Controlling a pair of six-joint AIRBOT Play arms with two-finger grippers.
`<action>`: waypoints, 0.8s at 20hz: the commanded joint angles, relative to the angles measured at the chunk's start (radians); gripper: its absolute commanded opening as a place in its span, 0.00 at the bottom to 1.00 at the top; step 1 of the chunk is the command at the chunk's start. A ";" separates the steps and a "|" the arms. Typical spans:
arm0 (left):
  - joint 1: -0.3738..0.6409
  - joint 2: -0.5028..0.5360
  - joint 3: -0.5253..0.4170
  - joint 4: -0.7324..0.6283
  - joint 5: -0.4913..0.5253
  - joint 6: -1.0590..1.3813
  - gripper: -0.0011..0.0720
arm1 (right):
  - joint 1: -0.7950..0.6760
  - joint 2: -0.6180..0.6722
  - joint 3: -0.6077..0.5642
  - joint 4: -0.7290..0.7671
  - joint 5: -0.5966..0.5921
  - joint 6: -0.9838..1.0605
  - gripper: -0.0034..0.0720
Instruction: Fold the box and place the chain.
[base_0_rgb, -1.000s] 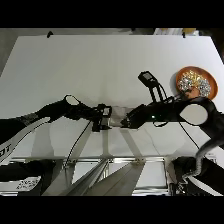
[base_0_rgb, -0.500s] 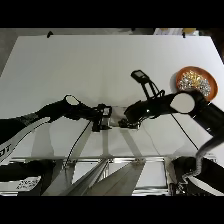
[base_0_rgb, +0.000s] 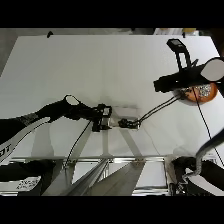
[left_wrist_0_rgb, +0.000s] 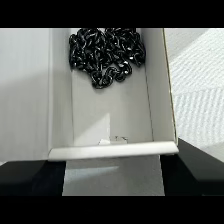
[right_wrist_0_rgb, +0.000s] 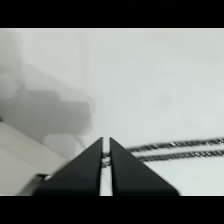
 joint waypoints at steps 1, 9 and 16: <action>0.000 0.001 0.001 0.000 0.000 0.000 0.36 | -0.091 -0.109 -0.007 -0.055 0.045 0.011 0.38; 0.000 0.001 0.001 0.000 0.000 0.000 0.36 | -0.091 -0.235 -0.119 -0.060 -0.026 0.048 0.46; 0.000 0.001 0.001 0.000 0.000 0.000 0.36 | -0.090 -0.283 -0.132 -0.056 -0.044 0.057 0.43</action>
